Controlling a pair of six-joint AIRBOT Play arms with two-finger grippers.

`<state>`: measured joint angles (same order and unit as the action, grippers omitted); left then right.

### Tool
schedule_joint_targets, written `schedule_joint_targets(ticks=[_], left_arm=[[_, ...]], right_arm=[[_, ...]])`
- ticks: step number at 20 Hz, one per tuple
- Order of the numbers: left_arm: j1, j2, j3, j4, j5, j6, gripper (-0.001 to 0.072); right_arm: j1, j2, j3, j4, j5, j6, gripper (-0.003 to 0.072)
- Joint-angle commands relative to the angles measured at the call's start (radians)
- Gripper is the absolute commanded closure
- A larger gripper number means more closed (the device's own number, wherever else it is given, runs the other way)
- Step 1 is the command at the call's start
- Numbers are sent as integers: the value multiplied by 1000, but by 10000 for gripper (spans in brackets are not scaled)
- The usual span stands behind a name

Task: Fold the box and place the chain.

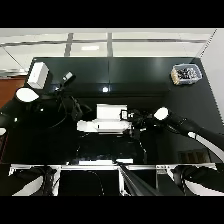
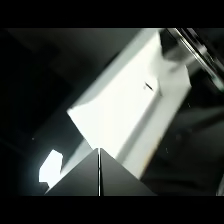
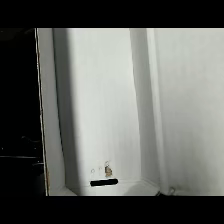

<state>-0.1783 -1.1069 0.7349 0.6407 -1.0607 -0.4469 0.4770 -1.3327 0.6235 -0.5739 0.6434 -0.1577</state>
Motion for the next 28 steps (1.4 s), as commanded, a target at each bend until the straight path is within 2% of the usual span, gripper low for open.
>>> schedule_joint_targets(ticks=[1, 3, 5, 7, 11, 14, 15, 17, 18, 19, 20, 28], left_arm=[[11, 37, -68, 82, -73, 196, 537], [-10, 37, -86, 170, 15, 330, -11], [-42, 35, -96, 235, 144, 476, 0], [-90, 18, -94, 276, 216, 555, 1], [-191, -64, -90, 274, 240, 577, 9], [-234, -88, -90, 274, 237, 570, 23], [-241, -88, -90, 274, 238, 570, 83], [-240, -88, -90, 274, 238, 570, 301], [-240, -88, -90, 274, 238, 570, 383], [-240, -88, -90, 271, 239, 570, 457], [-240, -88, -90, 261, 242, 570, 492], [-248, -129, -90, -8, 242, 571, 490]], right_arm=[[1, 0, 0, 0, 0, 0, 523], [1, 0, 0, 0, 0, 0, 523], [1, 0, 0, 0, 0, 0, 523], [1, 0, 0, 0, 0, 0, 523], [1, 0, 0, 0, 0, 0, 523], [1, 0, 0, 0, 0, 0, 523], [1, 0, 0, 0, 0, 0, 523], [1, 0, 0, 0, 0, 0, 523], [1, 0, 0, 0, 0, 0, 523], [1, 0, 0, 0, 0, 0, 523], [1, 0, 0, 0, 0, 0, 523], [1, 0, 0, 0, 0, 0, 523]])
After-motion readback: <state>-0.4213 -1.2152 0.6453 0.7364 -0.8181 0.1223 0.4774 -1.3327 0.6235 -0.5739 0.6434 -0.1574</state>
